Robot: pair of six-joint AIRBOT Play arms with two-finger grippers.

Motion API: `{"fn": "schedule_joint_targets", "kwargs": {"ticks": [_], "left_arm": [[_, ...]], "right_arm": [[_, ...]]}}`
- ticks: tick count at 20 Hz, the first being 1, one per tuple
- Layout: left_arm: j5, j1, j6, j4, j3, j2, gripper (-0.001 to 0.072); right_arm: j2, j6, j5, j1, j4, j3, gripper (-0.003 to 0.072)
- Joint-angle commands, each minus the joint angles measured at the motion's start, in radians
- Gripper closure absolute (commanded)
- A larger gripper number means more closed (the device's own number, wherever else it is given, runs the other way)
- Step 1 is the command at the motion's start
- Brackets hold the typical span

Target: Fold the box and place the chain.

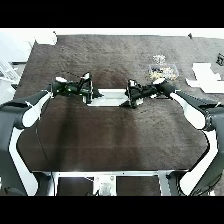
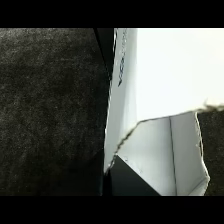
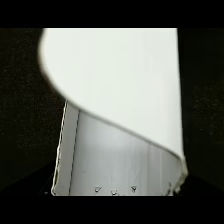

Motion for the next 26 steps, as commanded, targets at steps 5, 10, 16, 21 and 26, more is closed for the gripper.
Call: {"fn": "schedule_joint_targets", "kwargs": {"ticks": [5,10,16,21,26], "left_arm": [[0.002,0.001,0.000,-0.001,0.000,-0.001,0.0689],[0.008,0.001,0.000,-0.001,0.000,-0.001,0.0689],[0.010,0.001,0.000,-0.001,0.000,-0.001,0.0683],[0.011,0.001,-0.004,-0.002,0.001,-0.001,0.0408],[0.010,0.002,-0.032,-0.018,0.003,0.005,0.0043]], "right_arm": [[-0.001,0.002,0.000,0.000,-0.001,0.000,0.0106],[-0.001,0.002,0.000,0.000,-0.001,0.000,0.0105],[-0.001,0.002,0.000,0.000,-0.001,0.000,0.0106],[-0.001,0.002,0.000,0.000,-0.001,0.000,0.0106],[-0.001,0.002,0.000,0.001,-0.001,0.000,0.0106]]}}
